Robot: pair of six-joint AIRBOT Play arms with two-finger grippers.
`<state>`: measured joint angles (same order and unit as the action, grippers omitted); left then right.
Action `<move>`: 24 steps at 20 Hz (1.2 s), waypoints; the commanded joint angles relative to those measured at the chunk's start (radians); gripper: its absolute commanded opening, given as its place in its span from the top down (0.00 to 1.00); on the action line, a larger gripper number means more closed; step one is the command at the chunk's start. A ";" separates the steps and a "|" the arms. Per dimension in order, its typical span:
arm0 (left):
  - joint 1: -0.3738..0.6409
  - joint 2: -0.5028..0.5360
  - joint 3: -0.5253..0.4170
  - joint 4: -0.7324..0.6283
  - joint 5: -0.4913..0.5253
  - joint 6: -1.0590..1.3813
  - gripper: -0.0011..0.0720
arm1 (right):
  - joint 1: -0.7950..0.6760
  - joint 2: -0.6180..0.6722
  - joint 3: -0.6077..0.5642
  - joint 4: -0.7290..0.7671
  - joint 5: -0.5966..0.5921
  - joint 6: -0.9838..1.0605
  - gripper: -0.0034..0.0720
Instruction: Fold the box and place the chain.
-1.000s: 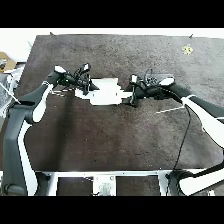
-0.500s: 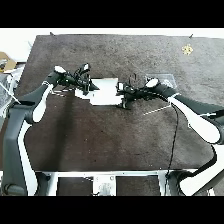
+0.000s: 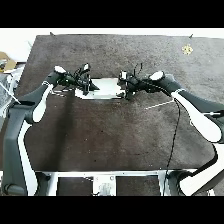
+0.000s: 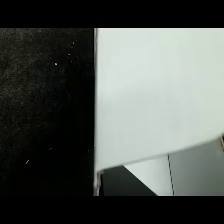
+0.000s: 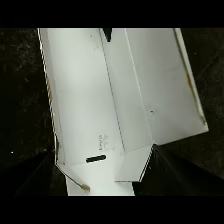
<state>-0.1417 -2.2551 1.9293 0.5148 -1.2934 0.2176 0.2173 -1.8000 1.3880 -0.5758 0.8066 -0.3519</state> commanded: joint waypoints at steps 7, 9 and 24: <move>-0.001 0.000 0.000 0.000 0.001 0.000 0.97 | -0.047 -0.116 0.156 0.004 0.126 0.075 0.06; -0.001 0.000 0.000 0.000 0.000 0.000 0.97 | -0.048 -0.120 0.157 0.010 0.130 0.065 0.06; -0.001 0.000 0.000 0.000 0.001 0.000 0.97 | -0.056 -0.372 0.422 0.076 0.428 0.079 0.09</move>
<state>-0.1417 -2.2551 1.9289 0.5148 -1.2942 0.2173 0.1612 -2.1475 1.7966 -0.5240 1.2137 -0.2703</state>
